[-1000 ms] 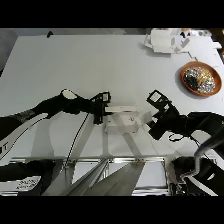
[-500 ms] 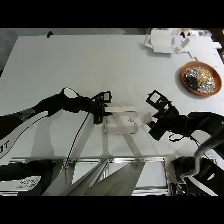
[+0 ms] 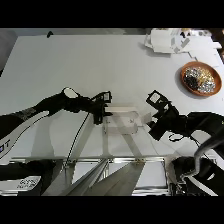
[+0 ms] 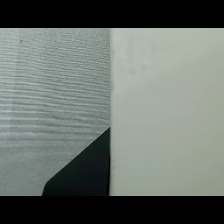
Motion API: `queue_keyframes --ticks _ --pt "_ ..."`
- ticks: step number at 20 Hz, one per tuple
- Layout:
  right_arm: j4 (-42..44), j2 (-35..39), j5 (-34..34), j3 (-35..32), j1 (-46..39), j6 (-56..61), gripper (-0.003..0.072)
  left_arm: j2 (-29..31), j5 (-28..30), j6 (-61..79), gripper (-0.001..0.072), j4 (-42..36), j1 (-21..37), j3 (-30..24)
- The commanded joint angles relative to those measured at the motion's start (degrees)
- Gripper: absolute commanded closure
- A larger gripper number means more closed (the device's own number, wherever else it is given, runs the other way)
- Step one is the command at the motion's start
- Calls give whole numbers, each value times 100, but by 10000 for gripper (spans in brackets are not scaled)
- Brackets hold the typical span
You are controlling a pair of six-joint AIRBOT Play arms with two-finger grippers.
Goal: Fold the box and place the chain.
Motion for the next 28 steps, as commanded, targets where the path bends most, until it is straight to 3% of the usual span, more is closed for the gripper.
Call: queue_keyframes --ticks 1,4,5,7,12,15,16,17,19,20,21,23,28 --pt "2 -4 0 2 2 -26 277 -4 22 -4 698 20 -2 0" --pt "164 -4 -7 0 2 -24 286 -4 20 -4 698 20 -2 0" --pt "343 -4 -35 2 2 -26 342 -4 22 -4 698 20 -2 0" --pt "911 -4 -142 0 2 -85 653 -4 20 -4 698 20 -2 0" --pt "2378 -90 46 -7 2 -2173 670 -4 20 -4 698 20 -4 0" --pt "2378 -553 529 -85 2 -3300 668 -4 20 -4 698 20 -2 0" --pt "2354 -785 671 -114 2 -3519 615 -4 22 -4 698 20 -4 0" --pt "2297 -997 719 -125 2 -3724 490 -4 20 -4 698 22 -2 0" --pt "1939 -1250 308 -184 15 -4124 163 -4 20 -4 698 20 -4 0" --pt "1694 -1250 -234 -302 109 -4186 74 -4 20 -4 698 17 -2 0" --pt "1486 -1217 -789 -439 212 -4183 33 -4 22 -4 698 17 -2 0" --pt "1338 -1121 -1775 -782 372 -4260 32 -4 11 -4 698 0 -4 0" --pt "1327 -1027 -2892 -1458 925 -4697 8 -4 -15 -4 698 2 -2 0"
